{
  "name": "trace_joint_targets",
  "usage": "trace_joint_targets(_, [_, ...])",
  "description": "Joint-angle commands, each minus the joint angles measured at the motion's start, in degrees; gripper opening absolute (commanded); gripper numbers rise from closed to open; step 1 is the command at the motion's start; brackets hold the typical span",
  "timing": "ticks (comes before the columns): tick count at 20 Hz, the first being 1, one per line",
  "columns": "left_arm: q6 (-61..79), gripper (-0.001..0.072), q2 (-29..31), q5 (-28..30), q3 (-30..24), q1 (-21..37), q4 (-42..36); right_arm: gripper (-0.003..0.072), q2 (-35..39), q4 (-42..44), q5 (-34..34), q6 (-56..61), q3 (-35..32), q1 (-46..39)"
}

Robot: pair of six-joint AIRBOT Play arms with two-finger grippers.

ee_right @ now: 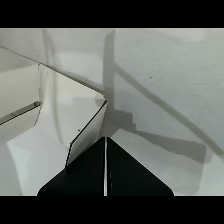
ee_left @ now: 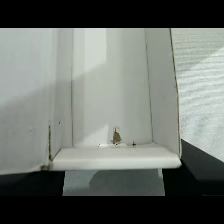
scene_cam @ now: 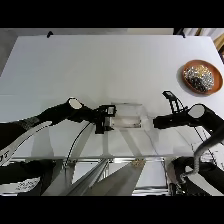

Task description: Fold the box and place the chain.

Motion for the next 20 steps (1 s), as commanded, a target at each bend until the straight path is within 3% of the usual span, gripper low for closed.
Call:
trace_joint_targets(1, [0.0,0.0253,0.0,0.0,0.0,0.0,0.0,0.0006,-1.3,0.7,-0.9,-1.0,0.0,2.3])
trace_joint_targets(8, [0.0,0.0253,0.0,0.0,0.0,0.0,0.0,0.0006,-0.3,1.9,-0.5,-1.0,0.0,3.0])
trace_joint_targets(13, [0.0,0.0253,0.0,0.0,0.0,0.0,0.0,0.0012,6.8,5.7,1.2,-1.1,0.0,3.0])
trace_joint_targets(16, [0.0,0.0253,0.0,0.0,0.0,0.0,0.0,0.0105,8.2,8.1,1.7,-1.3,0.0,5.2])
trace_joint_targets(20, [0.0,0.0253,0.0,0.0,0.0,0.0,0.0,0.0115,8.2,11.0,-0.3,-2.8,0.1,7.6])
